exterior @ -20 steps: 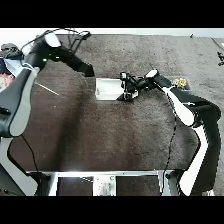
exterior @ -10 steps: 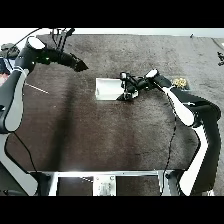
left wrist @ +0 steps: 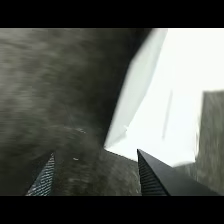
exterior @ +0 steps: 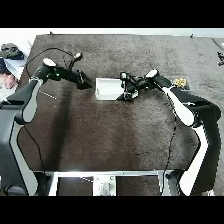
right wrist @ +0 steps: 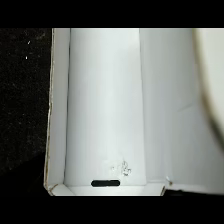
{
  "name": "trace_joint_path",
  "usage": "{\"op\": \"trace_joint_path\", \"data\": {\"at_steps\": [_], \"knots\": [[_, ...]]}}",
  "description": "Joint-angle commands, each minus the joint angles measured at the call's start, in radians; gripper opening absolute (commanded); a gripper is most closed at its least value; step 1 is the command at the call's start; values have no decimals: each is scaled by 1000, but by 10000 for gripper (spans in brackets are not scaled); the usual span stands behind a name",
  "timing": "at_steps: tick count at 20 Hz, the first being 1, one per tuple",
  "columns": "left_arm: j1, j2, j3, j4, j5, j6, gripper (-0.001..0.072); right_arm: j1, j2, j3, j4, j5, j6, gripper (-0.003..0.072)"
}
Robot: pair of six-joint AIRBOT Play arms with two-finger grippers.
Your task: Fold the box and place the chain.
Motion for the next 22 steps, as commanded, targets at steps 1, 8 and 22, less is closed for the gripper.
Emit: {"op": "trace_joint_path", "data": {"at_steps": [1, 8, 22], "knots": [[2, -38, 0, 0, -72, 187, 720, 0, 0, 1, 0, 0, 0, 374], [-9, -45, 0, -16, -99, 384, 720, 0, 0, 1, 0, 0, 0, 374], [-24, -86, 0, -112, -156, 403, 720, 0, 0, 1, 0, 0, 0, 374]]}}
